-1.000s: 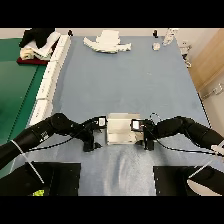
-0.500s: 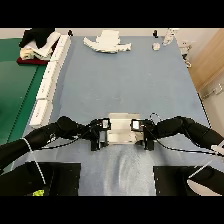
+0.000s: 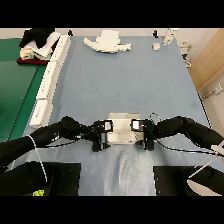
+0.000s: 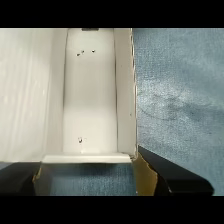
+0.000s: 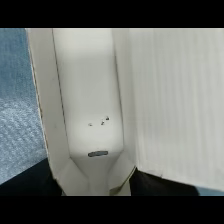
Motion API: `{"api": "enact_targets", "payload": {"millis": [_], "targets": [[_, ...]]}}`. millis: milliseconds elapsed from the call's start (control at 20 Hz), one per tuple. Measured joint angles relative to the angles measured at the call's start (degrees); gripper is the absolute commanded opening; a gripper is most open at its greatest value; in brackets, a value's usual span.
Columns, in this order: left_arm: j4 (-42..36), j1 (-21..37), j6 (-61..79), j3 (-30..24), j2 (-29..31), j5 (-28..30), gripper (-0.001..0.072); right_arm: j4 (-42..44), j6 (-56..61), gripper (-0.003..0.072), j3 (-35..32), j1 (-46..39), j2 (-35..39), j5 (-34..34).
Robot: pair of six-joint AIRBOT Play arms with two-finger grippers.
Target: Fold the box.
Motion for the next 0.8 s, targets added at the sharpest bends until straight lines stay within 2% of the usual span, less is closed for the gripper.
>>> {"api": "enact_targets", "payload": {"millis": [100,150,200,800], "targets": [[0.4,-0.3,-0.2,0.2,-0.3,0.1,0.0686,0.0,0.0,0.0453,0.0,0.0,0.0,0.0],[0.7,-0.5,-0.4,0.3,-0.5,0.2,0.0558,0.0,0.0,0.0452,0.0,0.0,0.0,0.0],[0.8,-0.6,-0.5,0.4,-0.5,0.4,0.0497,0.0,-0.2,0.0452,0.0,0.0,0.0,0.0],[1.5,-0.8,-1.9,0.7,-0.9,0.6,0.0497,0.0,0.0,0.0453,0.0,0.0,0.0,0.0]]}}
